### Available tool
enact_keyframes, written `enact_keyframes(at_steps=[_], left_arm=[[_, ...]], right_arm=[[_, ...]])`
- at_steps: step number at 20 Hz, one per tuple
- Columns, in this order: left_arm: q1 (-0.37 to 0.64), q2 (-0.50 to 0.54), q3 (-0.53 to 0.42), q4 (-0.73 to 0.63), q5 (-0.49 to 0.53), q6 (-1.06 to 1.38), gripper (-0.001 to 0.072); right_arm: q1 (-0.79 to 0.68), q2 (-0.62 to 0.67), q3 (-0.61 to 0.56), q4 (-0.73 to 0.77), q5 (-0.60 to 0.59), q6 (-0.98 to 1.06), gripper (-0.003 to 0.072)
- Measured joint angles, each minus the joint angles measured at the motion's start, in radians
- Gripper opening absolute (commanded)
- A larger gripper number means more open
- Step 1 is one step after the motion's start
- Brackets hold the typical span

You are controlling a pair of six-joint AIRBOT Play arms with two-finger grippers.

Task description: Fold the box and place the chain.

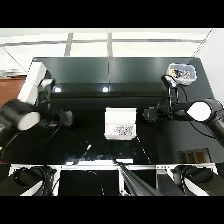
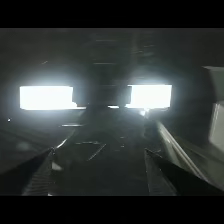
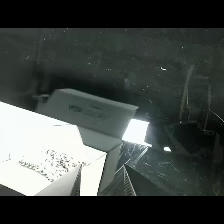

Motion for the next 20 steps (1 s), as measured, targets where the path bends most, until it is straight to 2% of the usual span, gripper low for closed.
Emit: enact_keyframes(at_steps=[3, 4, 6, 8, 10, 12, 15, 20], left_arm=[[0.172, 0.071, -0.174, -0.431, 0.113, 0.457, 0.0647], [0.206, 0.077, -0.219, -0.572, 0.138, 0.652, 0.0714], [0.233, 0.069, -0.289, -0.796, 0.168, 1.06, 0.0713], [0.207, 0.035, -0.33, -0.935, 0.212, 1.462, 0.0714], [0.152, -0.001, -0.349, -0.98, 0.265, 1.76, 0.0713], [0.1, -0.043, -0.345, -0.942, 0.32, 1.943, 0.0713], [0.06, -0.148, -0.308, -0.935, 0.358, 2.127, 0.0713], [0.04, -0.363, -0.218, -1.078, 0.37, 2.312, 0.0713]], right_arm=[[0.0, 0.0, 0.0, 0.001, 0.0, 0.0, 0.032], [0.0, 0.0, 0.0, 0.002, 0.0, 0.001, 0.032], [0.0, 0.0, 0.0, 0.002, 0.0, 0.009, 0.032], [0.0, 0.0, 0.0, 0.003, 0.0, 0.022, 0.032], [0.0, 0.0, 0.0, 0.004, 0.0, 0.035, 0.032], [0.0, 0.0, 0.0, 0.004, 0.0, 0.043, 0.032], [0.0, 0.0, 0.0, 0.008, 0.0, 0.051, 0.032], [0.0, 0.0, 0.0, 0.012, 0.0, 0.057, 0.032]])
